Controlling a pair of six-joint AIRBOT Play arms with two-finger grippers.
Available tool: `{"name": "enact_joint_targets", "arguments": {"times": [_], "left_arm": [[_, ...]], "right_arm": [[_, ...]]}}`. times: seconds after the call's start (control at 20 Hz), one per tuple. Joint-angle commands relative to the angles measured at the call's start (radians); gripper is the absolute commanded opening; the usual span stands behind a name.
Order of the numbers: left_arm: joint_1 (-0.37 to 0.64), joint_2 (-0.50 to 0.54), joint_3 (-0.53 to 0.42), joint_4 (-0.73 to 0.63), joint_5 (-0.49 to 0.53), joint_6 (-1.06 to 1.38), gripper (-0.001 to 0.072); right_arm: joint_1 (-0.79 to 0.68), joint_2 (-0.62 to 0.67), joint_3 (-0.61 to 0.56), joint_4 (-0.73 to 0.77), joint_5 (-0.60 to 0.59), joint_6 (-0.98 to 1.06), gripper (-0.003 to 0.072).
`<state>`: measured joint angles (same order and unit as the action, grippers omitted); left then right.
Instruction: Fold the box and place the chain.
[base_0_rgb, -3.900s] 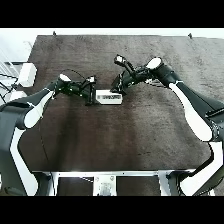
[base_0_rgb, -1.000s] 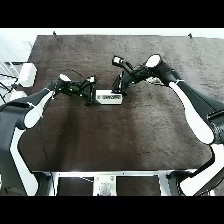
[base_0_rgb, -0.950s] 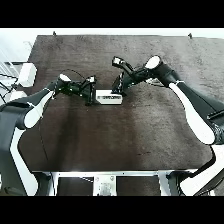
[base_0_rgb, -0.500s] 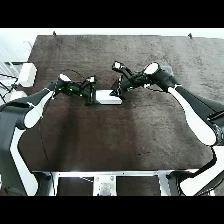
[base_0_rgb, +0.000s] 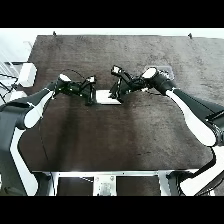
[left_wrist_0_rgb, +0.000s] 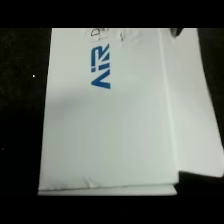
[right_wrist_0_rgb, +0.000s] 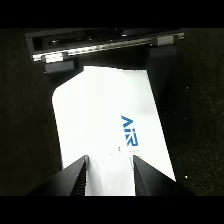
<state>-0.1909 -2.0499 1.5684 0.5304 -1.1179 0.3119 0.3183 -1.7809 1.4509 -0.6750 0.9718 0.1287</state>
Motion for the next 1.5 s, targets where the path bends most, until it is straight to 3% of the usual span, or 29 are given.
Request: {"name": "enact_joint_targets", "arguments": {"times": [0.0, 0.6, 1.45], "left_arm": [[0.001, 0.000, 0.000, 0.000, 0.000, 0.001, 0.0525], [0.001, 0.000, 0.000, 0.000, 0.000, 0.001, 0.0525], [0.001, 0.000, 0.000, 0.000, 0.000, 0.001, 0.0525]], "right_arm": [[0.005, 0.006, -0.012, 0.043, -0.070, -0.038, 0.0324], [-0.003, 0.035, -0.013, 0.072, -0.145, -0.089, 0.0303], [0.017, -0.002, -0.013, 0.057, -0.146, -0.090, 0.0266]]}}
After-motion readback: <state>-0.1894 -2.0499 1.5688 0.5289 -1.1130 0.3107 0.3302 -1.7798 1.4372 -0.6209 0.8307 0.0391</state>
